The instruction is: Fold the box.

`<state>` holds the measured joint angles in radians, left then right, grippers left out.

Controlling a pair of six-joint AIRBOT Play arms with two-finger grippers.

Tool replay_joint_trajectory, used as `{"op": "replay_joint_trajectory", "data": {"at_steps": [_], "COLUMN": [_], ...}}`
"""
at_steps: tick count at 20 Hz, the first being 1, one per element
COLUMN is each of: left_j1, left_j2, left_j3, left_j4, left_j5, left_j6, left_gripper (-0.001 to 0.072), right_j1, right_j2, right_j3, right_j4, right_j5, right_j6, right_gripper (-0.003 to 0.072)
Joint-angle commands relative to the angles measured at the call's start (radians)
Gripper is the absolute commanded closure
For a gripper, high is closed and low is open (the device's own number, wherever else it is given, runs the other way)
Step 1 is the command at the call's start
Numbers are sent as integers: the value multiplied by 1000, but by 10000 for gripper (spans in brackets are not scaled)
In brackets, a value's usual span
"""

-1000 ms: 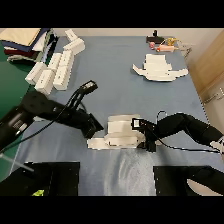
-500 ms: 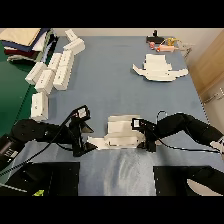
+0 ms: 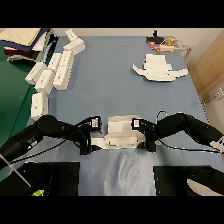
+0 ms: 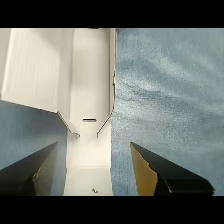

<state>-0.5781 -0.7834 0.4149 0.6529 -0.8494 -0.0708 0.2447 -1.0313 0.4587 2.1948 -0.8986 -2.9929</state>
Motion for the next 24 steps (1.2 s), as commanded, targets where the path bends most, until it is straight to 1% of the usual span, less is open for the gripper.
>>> {"op": "replay_joint_trajectory", "data": {"at_steps": [1,5,6,7,9,10,11,13,14,15,19,22,24], "left_j1": [-35,-40,-41,-48,-73,-86,-98,-120,-128,-133,-134,-161,-177], "left_j2": [-85,-116,-124,-132,-156,-173,-191,-210,-215,-219,-235,-269,-281], "left_j3": [0,0,0,0,0,1,4,10,15,20,35,40,40], "left_j4": [-50,-55,-61,-63,-76,-82,-83,-86,-86,-93,-162,-233,-254], "left_j5": [65,145,149,151,160,162,161,164,174,188,189,196,202], "left_j6": [111,116,117,130,158,157,157,158,158,158,199,249,285], "left_gripper": [13,14,62,172,263,332,430,573,606,606,606,605,602], "right_j1": [0,0,0,0,0,0,0,0,0,0,0,0,0], "right_j2": [0,0,0,0,0,0,0,0,0,0,0,0,0], "right_j3": [0,0,0,0,0,0,0,0,0,0,0,0,0], "right_j4": [0,0,0,0,0,0,0,0,0,0,0,0,0], "right_j5": [0,0,0,0,0,0,0,0,0,0,0,0,0], "right_j6": [0,0,0,0,0,0,0,0,0,0,0,0,0], "right_gripper": [180,180,180,180,180,180,180,180,180,180,180,180,180]}}
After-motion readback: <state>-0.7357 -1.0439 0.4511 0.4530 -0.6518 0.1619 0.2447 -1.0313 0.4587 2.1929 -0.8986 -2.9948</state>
